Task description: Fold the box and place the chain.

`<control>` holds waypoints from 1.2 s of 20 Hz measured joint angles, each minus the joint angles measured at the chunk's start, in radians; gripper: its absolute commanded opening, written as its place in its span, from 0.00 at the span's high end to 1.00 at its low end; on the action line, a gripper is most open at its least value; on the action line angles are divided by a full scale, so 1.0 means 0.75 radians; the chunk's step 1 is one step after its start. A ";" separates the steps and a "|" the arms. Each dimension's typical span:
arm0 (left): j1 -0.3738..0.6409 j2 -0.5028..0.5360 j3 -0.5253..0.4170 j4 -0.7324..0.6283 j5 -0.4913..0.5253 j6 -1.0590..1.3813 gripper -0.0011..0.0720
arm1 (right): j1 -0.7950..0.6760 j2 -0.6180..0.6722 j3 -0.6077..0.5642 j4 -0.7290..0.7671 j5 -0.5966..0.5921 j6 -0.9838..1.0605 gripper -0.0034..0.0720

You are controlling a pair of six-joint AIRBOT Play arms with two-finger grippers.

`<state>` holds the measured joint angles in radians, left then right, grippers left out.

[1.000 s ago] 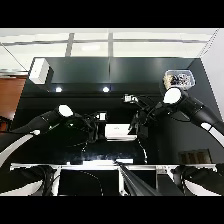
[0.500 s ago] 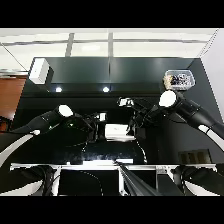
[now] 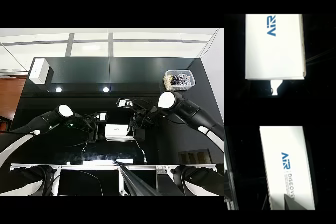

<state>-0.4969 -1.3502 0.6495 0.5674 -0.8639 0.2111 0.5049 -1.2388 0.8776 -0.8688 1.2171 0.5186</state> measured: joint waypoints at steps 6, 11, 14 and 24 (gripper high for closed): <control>0.000 0.000 0.000 -0.002 0.000 -0.001 0.66 | -0.021 0.057 0.000 0.005 0.023 0.096 0.63; 0.000 0.000 0.000 -0.001 0.000 -0.001 0.66 | -0.128 0.127 -0.002 0.129 0.065 0.353 0.94; 0.000 0.000 0.000 -0.001 0.000 0.001 0.66 | -0.166 0.140 -0.051 0.246 0.096 0.519 0.94; 0.000 0.000 0.000 0.001 0.000 0.003 0.66 | -0.100 0.087 -0.283 0.711 -0.217 0.740 0.94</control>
